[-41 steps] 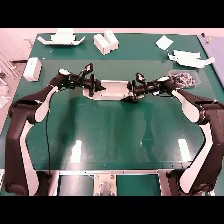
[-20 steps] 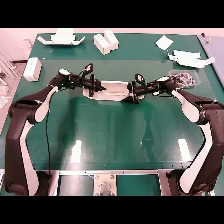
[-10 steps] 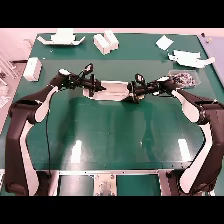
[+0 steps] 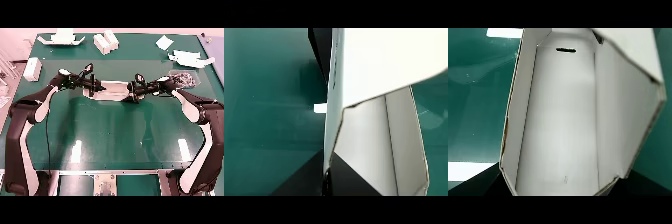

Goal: Fold the box and place the chain.

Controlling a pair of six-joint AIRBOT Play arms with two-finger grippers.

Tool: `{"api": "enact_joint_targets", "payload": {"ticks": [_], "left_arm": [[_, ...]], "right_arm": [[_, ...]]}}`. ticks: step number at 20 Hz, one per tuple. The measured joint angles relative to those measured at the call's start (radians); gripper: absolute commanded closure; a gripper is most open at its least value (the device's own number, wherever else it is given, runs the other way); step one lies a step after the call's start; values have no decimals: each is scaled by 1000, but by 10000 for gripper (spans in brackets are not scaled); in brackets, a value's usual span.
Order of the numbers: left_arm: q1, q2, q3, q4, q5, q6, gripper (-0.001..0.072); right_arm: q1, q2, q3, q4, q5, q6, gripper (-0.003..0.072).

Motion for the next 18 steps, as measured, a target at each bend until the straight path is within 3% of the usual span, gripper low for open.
{"api": "enact_joint_targets", "payload": {"ticks": [5, 6, 7, 14, 15, 16, 17, 18], "left_arm": [[0, 0, 0, 0, 0, 0, 669], [0, 0, 0, -2, 1, 0, 499], [-1, -2, -1, 13, 20, 0, 387], [2, 10, 9, -100, -32, 1, 389], [1, 14, 8, -103, -33, 1, 331], [0, 24, 8, -109, -36, 2, 83], [0, 39, 9, -122, -43, 2, -3], [0, 55, 10, -131, -48, 0, -1]], "right_arm": [[0, 0, 0, 0, 0, 0, 146], [0, 0, 0, 0, 0, 0, 146], [0, 0, 0, -2, 3, -1, 146], [0, 0, 0, -1, 3, -2, 146], [0, 0, 0, -1, 3, -2, 147], [0, 0, 0, 0, 3, -1, 146], [0, 0, 0, 0, 2, -1, 147], [0, 0, 0, 0, 2, -1, 146]]}}
